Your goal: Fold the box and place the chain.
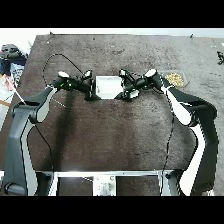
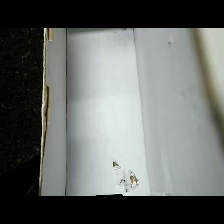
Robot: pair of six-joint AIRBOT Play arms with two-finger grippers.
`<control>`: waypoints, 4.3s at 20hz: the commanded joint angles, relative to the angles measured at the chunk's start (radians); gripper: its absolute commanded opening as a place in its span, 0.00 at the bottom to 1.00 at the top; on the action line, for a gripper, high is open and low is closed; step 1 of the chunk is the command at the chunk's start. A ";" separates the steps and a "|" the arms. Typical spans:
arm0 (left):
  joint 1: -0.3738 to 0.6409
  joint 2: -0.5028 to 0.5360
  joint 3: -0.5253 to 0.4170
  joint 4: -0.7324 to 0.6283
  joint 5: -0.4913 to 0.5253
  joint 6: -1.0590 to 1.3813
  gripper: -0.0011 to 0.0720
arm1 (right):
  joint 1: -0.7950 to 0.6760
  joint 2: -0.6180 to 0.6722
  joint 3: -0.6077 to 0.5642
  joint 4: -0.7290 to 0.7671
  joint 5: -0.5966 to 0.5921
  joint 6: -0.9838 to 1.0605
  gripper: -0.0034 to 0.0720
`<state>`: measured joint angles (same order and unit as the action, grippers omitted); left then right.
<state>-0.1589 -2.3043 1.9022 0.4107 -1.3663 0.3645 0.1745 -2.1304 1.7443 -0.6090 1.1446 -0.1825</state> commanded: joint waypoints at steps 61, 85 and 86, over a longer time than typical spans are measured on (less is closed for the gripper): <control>0.000 0.000 0.000 0.000 -0.010 0.000 0.64 | -0.055 0.056 0.001 -0.072 0.081 0.002 1.00; 0.000 0.000 0.000 0.000 -0.010 0.000 0.64 | -0.037 0.156 0.000 0.149 0.043 0.075 0.08; 0.000 0.000 0.000 0.000 -0.010 0.000 0.64 | -0.035 0.156 0.000 0.138 0.005 0.075 0.08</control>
<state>-0.1604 -2.3043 1.9026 0.4103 -1.3754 0.3637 0.1169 -1.9755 1.7443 -0.4679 1.2655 -0.1108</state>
